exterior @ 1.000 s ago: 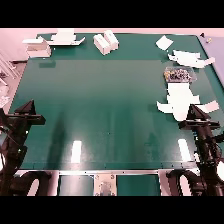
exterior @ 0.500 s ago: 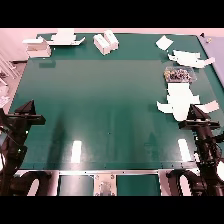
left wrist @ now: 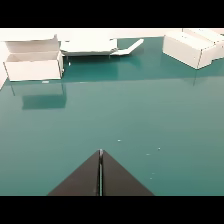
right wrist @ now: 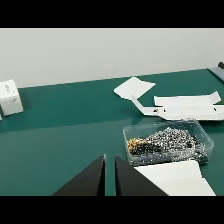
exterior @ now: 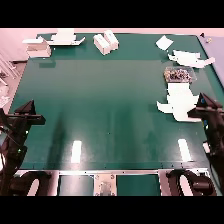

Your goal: Fold the box and place the chain.

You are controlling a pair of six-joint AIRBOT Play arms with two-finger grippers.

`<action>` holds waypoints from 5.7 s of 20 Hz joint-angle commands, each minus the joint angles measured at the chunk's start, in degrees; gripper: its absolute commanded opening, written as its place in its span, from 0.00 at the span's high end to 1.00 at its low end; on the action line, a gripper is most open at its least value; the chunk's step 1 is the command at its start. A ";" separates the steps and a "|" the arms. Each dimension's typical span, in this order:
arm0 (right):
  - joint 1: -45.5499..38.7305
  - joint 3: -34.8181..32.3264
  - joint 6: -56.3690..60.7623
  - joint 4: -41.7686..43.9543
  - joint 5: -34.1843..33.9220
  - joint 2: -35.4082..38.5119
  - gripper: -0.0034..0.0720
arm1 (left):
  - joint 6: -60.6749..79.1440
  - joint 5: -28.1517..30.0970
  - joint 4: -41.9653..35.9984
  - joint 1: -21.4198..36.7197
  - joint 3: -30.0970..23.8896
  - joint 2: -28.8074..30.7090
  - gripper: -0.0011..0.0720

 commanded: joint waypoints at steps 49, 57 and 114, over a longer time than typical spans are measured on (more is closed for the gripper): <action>-46.75 88.56 34.42 -56.96 84.61 -97.61 0.26 | 0.00 0.00 0.00 -0.04 0.07 0.02 0.95; -46.75 88.56 34.25 -56.94 86.95 -101.81 0.26 | 0.00 0.00 0.00 -0.04 0.07 0.02 0.96; -13.86 57.44 29.70 -15.98 81.94 -94.95 0.96 | 0.00 0.00 0.00 -0.04 0.07 0.02 0.95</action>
